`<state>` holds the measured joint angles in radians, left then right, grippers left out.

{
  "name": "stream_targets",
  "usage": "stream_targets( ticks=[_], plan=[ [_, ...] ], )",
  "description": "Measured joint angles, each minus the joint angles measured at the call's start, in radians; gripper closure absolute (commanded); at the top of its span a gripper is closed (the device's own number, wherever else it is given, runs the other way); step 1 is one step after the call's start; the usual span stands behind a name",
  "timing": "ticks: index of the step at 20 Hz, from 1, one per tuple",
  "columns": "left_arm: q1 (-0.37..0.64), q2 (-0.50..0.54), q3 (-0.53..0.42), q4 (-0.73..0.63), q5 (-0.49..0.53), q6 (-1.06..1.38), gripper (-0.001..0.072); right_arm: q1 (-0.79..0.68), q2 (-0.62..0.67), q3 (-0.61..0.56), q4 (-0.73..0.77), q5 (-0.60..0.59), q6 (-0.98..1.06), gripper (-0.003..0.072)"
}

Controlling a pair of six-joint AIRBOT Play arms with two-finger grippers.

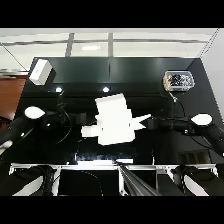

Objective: Fold the box and place the chain.

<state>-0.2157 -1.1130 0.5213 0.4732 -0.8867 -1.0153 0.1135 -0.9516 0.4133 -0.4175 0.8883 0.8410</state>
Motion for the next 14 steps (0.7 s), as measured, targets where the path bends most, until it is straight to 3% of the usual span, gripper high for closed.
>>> stream_targets(
  ticks=[5, 8, 10, 11, 14],
  plan=[
    [-0.005, -0.241, 0.140, -0.072, -0.062, 0.167, 0.0000, 0.059, 0.005, -0.006, 0.002, -0.028, 0.000, 0.0676],
    [-0.006, -0.355, 0.216, -0.105, -0.180, 0.317, 0.0028, 0.069, 0.006, -0.007, 0.002, -0.036, 0.001, 0.0676],
    [-0.006, -0.417, 0.259, -0.121, -0.282, 0.411, 0.0110, 0.071, 0.006, -0.007, 0.002, -0.037, 0.004, 0.0676],
    [-0.006, -0.442, 0.280, -0.116, -0.317, 0.446, 0.0114, 0.072, 0.006, -0.007, 0.001, -0.039, 0.005, 0.0676],
    [-0.006, -0.482, 0.331, -0.035, -0.359, 0.504, 0.0353, 0.072, 0.006, -0.007, -0.008, -0.042, 0.012, 0.0676]
  ],
)
